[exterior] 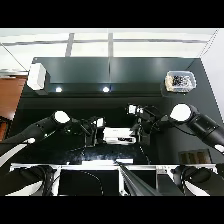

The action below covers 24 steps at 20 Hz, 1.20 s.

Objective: Fold the box and place the chain.

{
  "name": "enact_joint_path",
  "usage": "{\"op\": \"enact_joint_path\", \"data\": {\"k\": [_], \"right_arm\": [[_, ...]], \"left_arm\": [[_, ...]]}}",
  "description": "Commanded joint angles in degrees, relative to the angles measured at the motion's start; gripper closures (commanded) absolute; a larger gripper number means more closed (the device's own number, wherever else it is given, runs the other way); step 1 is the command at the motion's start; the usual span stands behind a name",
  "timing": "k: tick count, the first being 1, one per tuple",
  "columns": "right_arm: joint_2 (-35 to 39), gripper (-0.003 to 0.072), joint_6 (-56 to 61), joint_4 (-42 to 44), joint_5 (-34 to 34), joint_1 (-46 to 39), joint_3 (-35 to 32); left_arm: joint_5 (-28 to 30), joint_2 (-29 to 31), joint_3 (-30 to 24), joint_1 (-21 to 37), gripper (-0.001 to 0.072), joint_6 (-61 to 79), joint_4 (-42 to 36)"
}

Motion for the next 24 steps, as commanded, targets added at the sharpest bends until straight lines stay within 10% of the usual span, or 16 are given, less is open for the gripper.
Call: {"op": "enact_joint_path", "data": {"k": [1,24], "right_arm": [[0.0,0.0446,1.1,-0.4,1.4,0.1,0.0],[-0.1,0.0449,5.9,-1.6,-0.9,0.2,0.0]], "left_arm": [[0.0,0.0,0.0,0.0,0.0417,0.0,0.0],[0.0,0.0,0.0,0.0,0.0417,0.0,0.0]]}}
